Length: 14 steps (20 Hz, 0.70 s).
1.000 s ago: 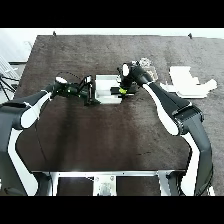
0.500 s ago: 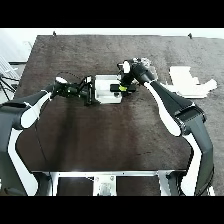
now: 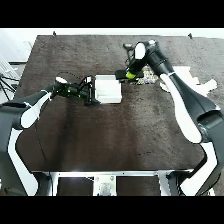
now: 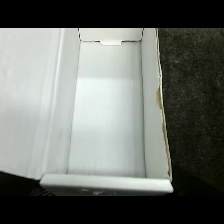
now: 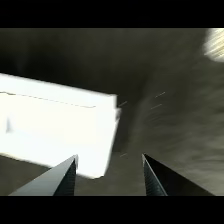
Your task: Fold the box and place the chain.
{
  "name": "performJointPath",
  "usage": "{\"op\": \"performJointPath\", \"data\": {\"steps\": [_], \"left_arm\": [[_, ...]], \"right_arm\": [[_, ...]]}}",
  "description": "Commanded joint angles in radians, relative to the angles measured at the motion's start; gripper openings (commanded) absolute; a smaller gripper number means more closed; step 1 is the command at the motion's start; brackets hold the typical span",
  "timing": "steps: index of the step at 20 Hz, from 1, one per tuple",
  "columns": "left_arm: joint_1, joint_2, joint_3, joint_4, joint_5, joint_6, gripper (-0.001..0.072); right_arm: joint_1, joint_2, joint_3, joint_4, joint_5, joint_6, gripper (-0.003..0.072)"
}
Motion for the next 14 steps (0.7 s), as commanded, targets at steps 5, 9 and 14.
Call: {"op": "performJointPath", "data": {"steps": [5, 9, 14], "left_arm": [[0.000, 0.000, 0.001, 0.000, 0.000, 0.000, 0.0467], [0.000, 0.000, 0.001, 0.000, -0.001, 0.000, 0.0467], [0.000, 0.000, 0.001, 0.000, -0.001, 0.000, 0.0467]], "right_arm": [[-0.209, -0.012, -0.003, 0.065, -0.241, -0.219, 0.0474], [-0.248, -0.113, -0.003, 0.157, -0.302, -0.329, 0.0428], [-0.248, -0.202, -0.003, 0.189, -0.342, -0.361, 0.0427]]}}
